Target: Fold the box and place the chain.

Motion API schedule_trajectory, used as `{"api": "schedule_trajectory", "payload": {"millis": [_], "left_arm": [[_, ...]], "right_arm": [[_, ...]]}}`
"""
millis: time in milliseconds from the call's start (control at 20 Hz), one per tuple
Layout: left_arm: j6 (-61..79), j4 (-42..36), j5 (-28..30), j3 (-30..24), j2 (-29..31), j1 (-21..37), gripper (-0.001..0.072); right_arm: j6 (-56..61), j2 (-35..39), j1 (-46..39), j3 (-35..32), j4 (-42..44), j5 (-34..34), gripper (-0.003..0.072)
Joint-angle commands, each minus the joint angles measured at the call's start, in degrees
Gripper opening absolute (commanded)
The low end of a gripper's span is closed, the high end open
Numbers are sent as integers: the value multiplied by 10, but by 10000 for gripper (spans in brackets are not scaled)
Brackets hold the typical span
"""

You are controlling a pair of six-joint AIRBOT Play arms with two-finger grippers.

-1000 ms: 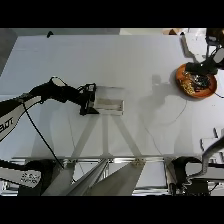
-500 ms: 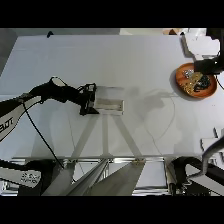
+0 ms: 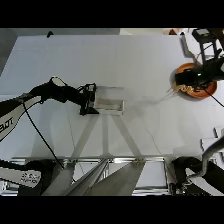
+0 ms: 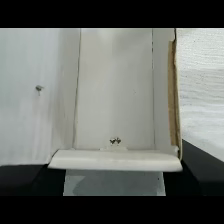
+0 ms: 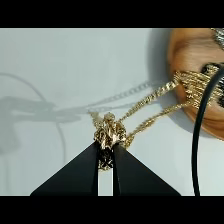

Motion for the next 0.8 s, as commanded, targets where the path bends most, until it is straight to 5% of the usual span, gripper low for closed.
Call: {"api": "schedule_trajectory", "payload": {"millis": [0,750], "left_arm": [[0,0,0,0,0,0,275],[0,0,0,0,0,0,275]], "right_arm": [[60,4,86,-4,5,-35,9],[118,-120,281,-4,5,-115,11]]}}
